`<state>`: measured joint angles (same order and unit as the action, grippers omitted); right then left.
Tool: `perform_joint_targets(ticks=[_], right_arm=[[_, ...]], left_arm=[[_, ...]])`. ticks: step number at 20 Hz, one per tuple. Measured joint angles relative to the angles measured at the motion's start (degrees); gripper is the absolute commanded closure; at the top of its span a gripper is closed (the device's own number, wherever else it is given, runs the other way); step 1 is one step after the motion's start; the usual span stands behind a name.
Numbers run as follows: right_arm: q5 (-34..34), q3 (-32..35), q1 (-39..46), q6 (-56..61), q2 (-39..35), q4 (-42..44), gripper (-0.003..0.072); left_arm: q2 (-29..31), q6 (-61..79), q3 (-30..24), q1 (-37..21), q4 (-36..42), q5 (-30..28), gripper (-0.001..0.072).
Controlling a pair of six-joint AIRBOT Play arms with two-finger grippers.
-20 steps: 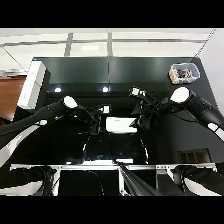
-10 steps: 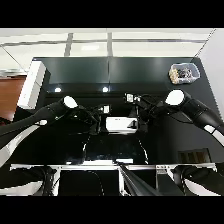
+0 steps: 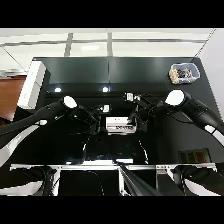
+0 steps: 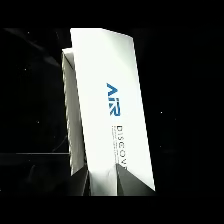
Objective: Fold the box and place the chain.
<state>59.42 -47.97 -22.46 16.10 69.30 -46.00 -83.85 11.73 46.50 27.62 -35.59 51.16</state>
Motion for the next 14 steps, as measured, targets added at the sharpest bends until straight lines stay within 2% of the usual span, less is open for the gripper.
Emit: perform_joint_targets(ticks=[1,10,11,12,13,14], right_arm=[[0.2,0.02,0.0,0.31,0.04,-0.59,0.0378],[0.35,0.07,0.0,0.24,0.04,-1.55,0.0376],[0.42,0.09,0.0,0.24,0.04,-1.55,0.0362],[0.42,0.15,0.0,0.24,0.04,-1.57,0.0237],[0.44,0.28,0.0,0.22,0.07,-1.97,0.0207],[0.44,0.5,0.0,0.26,0.04,-1.95,0.0211]], left_arm=[[0.02,0.0,0.0,0.0,0.15,0.02,0.0264],[0.02,0.02,0.0,0.0,0.09,-0.04,0.0264],[0.02,0.02,0.0,0.0,0.09,-0.02,0.0264],[0.02,0.02,0.0,0.0,0.07,-0.02,0.0264],[0.02,0.11,0.0,0.0,0.0,0.28,0.0264],[0.02,0.13,0.0,0.0,-0.02,0.31,0.0264]])
